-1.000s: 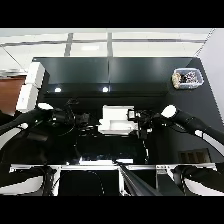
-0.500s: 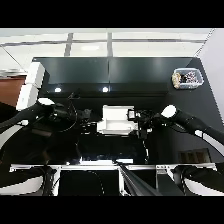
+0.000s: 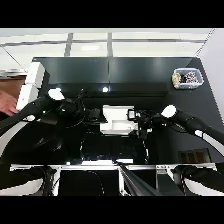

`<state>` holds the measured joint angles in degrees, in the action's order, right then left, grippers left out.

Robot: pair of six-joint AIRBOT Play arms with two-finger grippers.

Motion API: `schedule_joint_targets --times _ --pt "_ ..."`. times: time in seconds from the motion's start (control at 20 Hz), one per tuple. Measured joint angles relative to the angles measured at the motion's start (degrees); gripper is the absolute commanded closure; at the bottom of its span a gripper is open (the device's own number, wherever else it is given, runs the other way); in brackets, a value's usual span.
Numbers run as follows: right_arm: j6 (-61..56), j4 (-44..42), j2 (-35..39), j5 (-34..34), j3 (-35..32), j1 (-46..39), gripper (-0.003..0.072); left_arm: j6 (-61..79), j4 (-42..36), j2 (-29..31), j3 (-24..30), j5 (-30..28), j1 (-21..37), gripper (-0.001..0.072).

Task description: Fold the box and place the chain.

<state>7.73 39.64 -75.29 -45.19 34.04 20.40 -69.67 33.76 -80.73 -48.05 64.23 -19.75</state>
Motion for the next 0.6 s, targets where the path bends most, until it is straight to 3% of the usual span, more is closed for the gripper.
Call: schedule_joint_targets --times 0.6 --pt "0.0 0.0 0.0 0.0 0.0 0.0 0.0485 -17.5 13.7 0.0 -4.6 -5.2 -8.9 0.0149"
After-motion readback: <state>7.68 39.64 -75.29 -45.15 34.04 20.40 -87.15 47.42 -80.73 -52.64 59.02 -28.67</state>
